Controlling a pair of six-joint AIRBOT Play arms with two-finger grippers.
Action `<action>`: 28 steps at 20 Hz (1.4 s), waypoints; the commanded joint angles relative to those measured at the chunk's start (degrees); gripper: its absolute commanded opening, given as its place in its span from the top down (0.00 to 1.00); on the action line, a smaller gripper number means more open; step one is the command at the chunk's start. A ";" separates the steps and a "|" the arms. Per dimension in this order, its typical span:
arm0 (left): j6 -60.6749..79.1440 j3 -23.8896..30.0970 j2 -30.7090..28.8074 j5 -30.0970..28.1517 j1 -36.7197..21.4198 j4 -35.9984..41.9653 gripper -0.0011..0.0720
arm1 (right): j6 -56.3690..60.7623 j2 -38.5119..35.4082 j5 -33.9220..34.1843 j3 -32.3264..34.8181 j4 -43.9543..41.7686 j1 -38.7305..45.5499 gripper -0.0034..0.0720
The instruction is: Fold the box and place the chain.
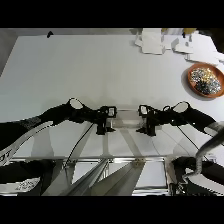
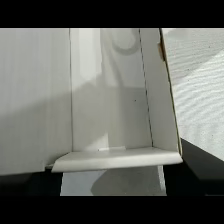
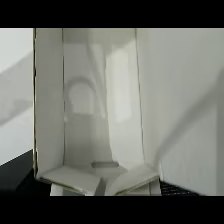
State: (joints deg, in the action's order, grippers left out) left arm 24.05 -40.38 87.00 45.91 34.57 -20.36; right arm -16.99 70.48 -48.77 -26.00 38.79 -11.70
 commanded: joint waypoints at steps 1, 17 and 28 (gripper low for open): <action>-0.02 0.02 -0.02 -0.26 -0.07 0.02 0.81 | 5.31 -4.35 -0.26 -0.09 9.07 0.04 0.10; -0.02 0.02 -0.04 -0.17 -0.07 0.02 0.81 | 12.39 -28.76 -12.15 -0.07 -5.92 0.04 0.93; -0.04 0.02 -0.04 -0.22 -0.07 0.02 0.81 | 19.26 -6.60 13.22 -0.09 -19.28 0.04 0.94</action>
State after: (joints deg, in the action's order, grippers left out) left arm 23.92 -40.38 87.00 45.71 34.54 -20.32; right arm -0.80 58.67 -38.87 -26.04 20.91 -11.66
